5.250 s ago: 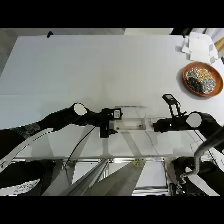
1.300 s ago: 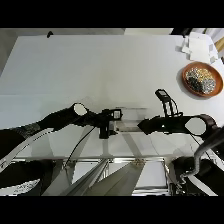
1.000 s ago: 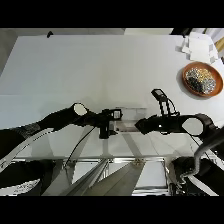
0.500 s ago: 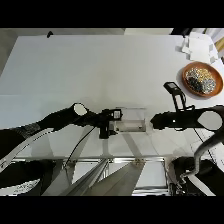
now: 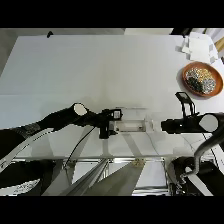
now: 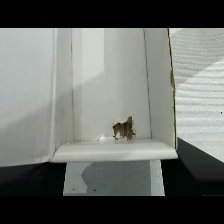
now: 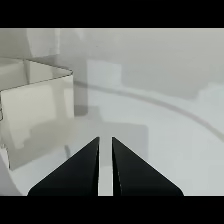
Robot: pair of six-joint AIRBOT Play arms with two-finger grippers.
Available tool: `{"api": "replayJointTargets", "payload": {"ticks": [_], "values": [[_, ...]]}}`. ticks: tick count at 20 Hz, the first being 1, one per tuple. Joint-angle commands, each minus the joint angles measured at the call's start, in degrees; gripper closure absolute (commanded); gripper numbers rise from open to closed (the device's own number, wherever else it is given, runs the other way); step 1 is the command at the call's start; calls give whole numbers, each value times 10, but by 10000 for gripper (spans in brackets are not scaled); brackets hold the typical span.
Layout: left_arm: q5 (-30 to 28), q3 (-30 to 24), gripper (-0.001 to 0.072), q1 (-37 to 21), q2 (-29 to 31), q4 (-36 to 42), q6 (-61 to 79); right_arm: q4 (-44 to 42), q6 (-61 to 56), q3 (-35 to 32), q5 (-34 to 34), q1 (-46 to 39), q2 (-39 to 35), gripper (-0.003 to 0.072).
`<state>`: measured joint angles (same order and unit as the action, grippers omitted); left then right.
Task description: Fold the box and place the chain.
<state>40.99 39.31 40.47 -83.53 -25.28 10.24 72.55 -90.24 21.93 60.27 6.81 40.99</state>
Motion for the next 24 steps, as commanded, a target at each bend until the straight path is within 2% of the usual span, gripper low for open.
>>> {"api": "replayJointTargets", "payload": {"ticks": [1,6,9,12,13,15,18,24], "values": [[0,0,630,0,0,0,0,-86,40,-46,-81,-4,18,646],[0,0,630,0,0,0,0,-97,60,-48,-108,-4,78,645],[0,0,630,0,0,0,0,-111,73,-48,-109,-4,85,638],[0,0,630,0,0,0,0,-210,154,-48,-108,-4,83,619],[0,0,630,0,0,0,0,-256,192,-48,-105,-4,78,590],[0,0,630,0,0,0,0,-296,218,-48,-102,-4,61,572],[0,0,630,0,0,0,0,-295,217,-48,-86,-4,48,512],[0,0,630,0,0,0,0,-290,217,-40,-79,-5,41,507]]}}
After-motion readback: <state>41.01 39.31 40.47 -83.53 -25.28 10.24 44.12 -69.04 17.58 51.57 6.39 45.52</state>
